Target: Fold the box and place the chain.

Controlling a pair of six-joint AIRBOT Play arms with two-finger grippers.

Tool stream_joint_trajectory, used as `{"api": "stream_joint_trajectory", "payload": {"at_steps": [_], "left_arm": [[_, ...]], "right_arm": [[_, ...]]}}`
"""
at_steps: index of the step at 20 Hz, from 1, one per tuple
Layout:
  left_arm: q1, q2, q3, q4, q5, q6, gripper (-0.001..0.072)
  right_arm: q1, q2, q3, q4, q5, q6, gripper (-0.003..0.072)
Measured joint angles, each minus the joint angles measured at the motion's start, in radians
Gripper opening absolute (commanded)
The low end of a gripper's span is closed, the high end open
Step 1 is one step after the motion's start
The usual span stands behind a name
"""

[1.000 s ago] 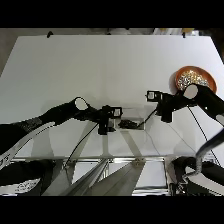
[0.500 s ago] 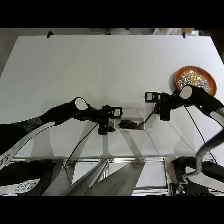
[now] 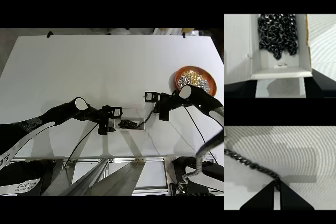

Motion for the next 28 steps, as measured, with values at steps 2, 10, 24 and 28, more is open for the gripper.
{"api": "stream_joint_trajectory", "payload": {"at_steps": [2,10,24,28], "left_arm": [[0.000,0.000,0.000,0.000,0.000,0.000,0.0272],[0.000,0.000,0.000,0.000,0.000,0.000,0.0272],[0.000,0.000,0.000,0.000,0.000,0.000,0.0272],[0.000,0.000,0.000,0.000,0.000,0.000,0.0272]], "right_arm": [[0.000,0.047,0.002,0.006,0.005,-0.001,0.0016],[-0.001,0.327,0.001,0.060,0.167,0.047,0.0016],[0.122,0.536,0.001,0.575,0.248,0.065,0.0016],[0.223,0.491,0.001,0.552,0.146,0.094,0.0016]]}}
